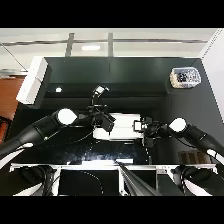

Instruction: Fold the box and place the chain.

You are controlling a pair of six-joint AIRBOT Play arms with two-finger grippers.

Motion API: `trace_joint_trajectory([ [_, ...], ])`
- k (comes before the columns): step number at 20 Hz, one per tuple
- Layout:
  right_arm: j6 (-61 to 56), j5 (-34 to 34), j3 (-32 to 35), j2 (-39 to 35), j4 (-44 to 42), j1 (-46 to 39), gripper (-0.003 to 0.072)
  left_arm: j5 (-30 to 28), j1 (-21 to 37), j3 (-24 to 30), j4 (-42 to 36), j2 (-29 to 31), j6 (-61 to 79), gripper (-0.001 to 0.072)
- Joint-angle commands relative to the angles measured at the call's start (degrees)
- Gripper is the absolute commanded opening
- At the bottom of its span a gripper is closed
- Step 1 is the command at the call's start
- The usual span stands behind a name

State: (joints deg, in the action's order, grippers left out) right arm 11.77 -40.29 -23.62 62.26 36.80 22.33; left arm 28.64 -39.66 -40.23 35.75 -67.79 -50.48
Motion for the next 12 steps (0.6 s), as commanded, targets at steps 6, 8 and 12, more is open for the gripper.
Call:
trace_joint_trajectory([
  [6, -0.02, -0.17, -0.04, -0.04, 0.07, 0.07, 0.0403, -1.64, -1.14, 0.07, -0.2, -6.64, 2.51, 0.0027],
  [8, -0.02, -0.2, -0.04, -0.04, 0.07, 0.07, 0.0403, -1.14, -1.09, -0.09, 0.31, -6.78, 2.82, 0.0027],
  [12, -0.26, -0.2, -0.04, -0.04, 0.07, 0.07, 0.0403, 1.81, 1.4, -2.97, 9.88, -1.9, 2.69, 0.0027],
])
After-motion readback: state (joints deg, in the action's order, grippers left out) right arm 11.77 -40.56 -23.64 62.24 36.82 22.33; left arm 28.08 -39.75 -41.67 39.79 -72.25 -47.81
